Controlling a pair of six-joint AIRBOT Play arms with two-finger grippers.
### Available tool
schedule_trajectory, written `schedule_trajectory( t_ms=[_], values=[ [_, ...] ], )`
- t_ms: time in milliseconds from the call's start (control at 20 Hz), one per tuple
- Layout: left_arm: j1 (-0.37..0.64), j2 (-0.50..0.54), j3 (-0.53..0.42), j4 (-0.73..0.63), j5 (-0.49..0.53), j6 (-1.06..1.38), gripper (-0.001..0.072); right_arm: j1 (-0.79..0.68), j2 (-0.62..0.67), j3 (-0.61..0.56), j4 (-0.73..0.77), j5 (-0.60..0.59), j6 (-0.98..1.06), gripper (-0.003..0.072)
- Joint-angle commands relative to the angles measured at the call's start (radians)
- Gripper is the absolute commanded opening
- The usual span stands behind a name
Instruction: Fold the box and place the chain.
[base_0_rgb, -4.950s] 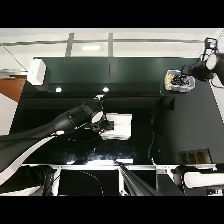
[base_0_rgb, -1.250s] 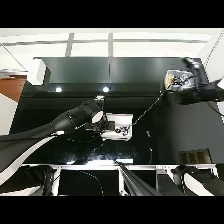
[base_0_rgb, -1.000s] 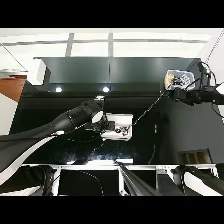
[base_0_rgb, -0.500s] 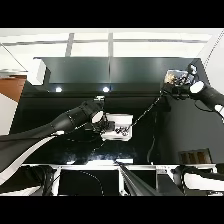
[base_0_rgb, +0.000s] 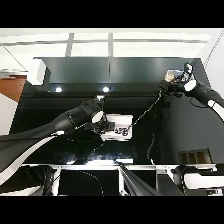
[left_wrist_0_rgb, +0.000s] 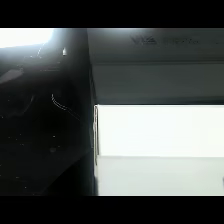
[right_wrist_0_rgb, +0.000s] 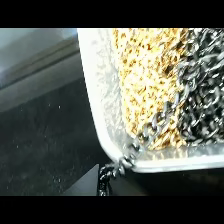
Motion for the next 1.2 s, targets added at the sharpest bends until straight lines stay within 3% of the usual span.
schedule_trajectory(
  t_ms=[0, 150, 300, 550, 800, 950, 1150],
  values=[
    [0.0, 0.0, 0.0, 0.0, 0.0, 0.0, 0.003, 0.001, 0.01, 0.006, -0.003, 0.092, -0.002, 0.0042],
    [0.0, 0.0, 0.0, 0.001, 0.0, 0.0, 0.003, 0.001, 0.098, 0.008, -0.011, 0.199, -0.098, 0.0042],
    [0.0, 0.0, 0.0, 0.001, -0.004, 0.0, 0.003, -0.01, 0.279, 0.051, -0.058, 0.263, -0.141, 0.0042],
    [0.004, 0.0, 0.001, 0.009, -0.005, 0.0, 0.0029, -0.025, 0.509, 0.27, -0.136, 0.468, -0.159, 0.0042],
    [0.004, 0.004, 0.003, 0.012, -0.004, -0.027, 0.0028, -0.015, 0.634, 0.418, -0.065, 0.658, -0.208, 0.0042],
    [0.004, 0.004, 0.026, 0.046, -0.01, -0.035, 0.0028, -0.015, 0.683, 0.437, -0.002, 0.76, -0.215, 0.0041],
    [0.004, -0.002, 0.03, 0.063, -0.011, -0.037, 0.0028, -0.005, 0.688, 0.433, 0.209, 0.974, -0.301, 0.0042]
  ],
)
